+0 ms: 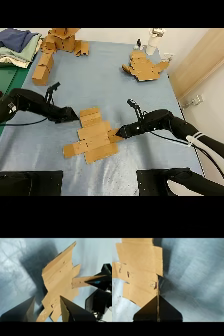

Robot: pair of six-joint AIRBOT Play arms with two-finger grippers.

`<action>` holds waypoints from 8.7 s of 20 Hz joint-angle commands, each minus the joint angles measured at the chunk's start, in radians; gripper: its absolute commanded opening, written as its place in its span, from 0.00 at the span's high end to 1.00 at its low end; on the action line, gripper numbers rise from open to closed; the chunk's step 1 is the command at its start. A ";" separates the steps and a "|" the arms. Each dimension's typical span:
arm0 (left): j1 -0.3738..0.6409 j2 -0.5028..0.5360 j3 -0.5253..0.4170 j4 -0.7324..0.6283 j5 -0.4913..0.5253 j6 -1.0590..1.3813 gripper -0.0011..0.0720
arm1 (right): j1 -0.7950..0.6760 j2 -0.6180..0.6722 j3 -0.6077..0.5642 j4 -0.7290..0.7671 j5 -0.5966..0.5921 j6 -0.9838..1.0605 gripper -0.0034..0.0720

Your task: Fold the box.

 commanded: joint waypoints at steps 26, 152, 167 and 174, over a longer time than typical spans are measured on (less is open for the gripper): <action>-0.032 -0.251 -0.089 -0.404 0.013 0.507 0.51 | 0.081 0.029 -0.035 0.010 0.076 0.021 0.96; -0.294 -0.259 0.064 -0.551 -0.083 0.938 0.97 | -0.207 0.189 0.076 -0.621 0.253 0.580 0.95; -0.467 -0.131 0.071 -0.417 -0.263 0.938 0.96 | -0.207 0.189 0.076 -0.618 0.251 0.581 0.95; -0.465 -0.130 0.071 -0.346 -0.235 0.938 0.46 | -0.207 0.189 0.076 -0.616 0.218 0.581 0.95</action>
